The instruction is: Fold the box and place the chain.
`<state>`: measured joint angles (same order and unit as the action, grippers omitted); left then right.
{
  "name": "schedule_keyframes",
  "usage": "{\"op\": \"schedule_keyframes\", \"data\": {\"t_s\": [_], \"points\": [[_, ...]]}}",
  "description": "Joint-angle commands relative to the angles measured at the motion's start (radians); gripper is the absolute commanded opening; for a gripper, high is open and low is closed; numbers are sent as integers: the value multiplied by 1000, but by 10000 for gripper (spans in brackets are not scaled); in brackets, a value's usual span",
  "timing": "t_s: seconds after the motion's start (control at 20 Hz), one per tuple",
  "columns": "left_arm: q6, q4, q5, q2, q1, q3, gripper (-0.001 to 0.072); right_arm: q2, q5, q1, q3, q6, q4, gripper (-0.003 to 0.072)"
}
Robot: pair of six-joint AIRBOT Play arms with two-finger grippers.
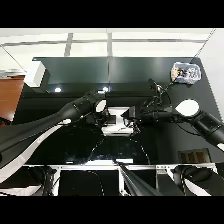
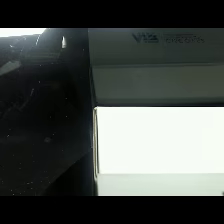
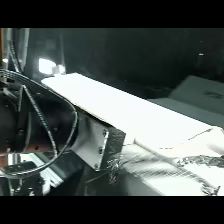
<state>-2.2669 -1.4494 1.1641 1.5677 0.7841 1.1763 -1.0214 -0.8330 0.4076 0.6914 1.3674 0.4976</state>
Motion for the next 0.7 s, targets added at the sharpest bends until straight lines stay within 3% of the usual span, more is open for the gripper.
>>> {"op": "schedule_keyframes", "data": {"t_s": [0.0, 0.25, 0.35, 0.45, 0.5, 0.55, 0.65], "points": [[0, 0, 0, 0, -1, 0, 33, -10, -6, -18, 0, 1, 35, 272], [1, 0, 0, 0, -1, 0, 33, -9, -39, -247, 0, 1, 197, 272], [0, 0, 0, 0, -1, 0, 33, -10, 63, -340, 0, 24, 405, 272], [0, 0, 0, 0, -1, 0, 33, -18, 205, -401, 0, 212, 657, 281], [0, 0, 0, 0, -1, 0, 33, -30, 267, -428, 0, 280, 731, 532], [0, 0, 0, 0, -1, 0, 33, -50, 317, -455, 0, 285, 741, 650], [0, 0, 0, 0, -1, 0, 33, -126, 382, -521, 28, 286, 724, 650]]}}
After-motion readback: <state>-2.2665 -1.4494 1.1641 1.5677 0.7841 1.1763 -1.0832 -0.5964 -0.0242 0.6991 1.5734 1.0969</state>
